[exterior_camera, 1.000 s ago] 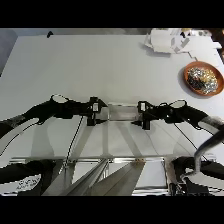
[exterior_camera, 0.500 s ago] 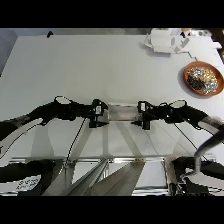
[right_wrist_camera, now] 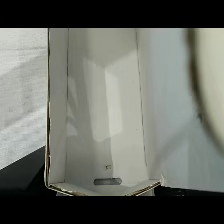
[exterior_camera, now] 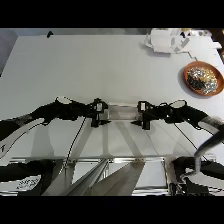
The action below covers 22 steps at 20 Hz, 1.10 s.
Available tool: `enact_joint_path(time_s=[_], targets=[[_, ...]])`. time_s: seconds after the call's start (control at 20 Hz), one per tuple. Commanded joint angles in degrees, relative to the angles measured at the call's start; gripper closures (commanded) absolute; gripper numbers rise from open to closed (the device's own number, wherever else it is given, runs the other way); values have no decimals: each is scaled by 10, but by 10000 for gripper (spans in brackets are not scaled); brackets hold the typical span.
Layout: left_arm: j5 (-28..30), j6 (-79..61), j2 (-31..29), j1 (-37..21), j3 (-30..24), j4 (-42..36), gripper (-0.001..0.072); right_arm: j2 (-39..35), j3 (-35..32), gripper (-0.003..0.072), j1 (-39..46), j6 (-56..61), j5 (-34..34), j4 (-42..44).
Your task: Fold the box and place the chain.
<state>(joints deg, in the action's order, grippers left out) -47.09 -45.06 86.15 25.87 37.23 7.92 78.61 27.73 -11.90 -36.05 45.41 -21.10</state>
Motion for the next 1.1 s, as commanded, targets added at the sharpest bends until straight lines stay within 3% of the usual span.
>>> enact_joint_path(time_s=[0.0, 0.85, 1.05], targets=[[8, 3, 1, 3, 1, -10, 639, 0, 1, 324, 0, -1, 1, 0], [10, 3, 1, 3, 1, -10, 640, -1, 1, 324, 0, -1, 1, 1], [10, 3, 1, 3, 1, -10, 640, -1, 1, 354, 0, 0, -10, -15]])
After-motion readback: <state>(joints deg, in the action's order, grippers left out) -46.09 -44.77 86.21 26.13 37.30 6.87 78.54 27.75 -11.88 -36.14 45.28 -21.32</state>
